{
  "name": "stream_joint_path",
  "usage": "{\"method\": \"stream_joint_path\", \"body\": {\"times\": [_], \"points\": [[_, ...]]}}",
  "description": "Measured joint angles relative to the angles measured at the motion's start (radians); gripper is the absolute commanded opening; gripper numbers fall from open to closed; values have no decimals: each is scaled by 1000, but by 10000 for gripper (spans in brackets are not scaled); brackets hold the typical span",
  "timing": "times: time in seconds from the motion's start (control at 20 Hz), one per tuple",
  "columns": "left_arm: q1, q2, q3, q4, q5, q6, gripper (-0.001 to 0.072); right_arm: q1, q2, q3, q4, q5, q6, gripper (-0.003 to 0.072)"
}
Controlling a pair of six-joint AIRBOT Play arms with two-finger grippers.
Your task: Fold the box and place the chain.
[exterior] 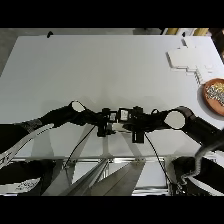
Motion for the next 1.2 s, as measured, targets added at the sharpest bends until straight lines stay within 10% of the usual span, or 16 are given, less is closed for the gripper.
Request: {"method": "stream_joint_path", "body": {"times": [1.2], "points": [[0, 0, 0, 0, 0, 0, 402, 0, -87, -71, 6, -42, -2, 16]]}}
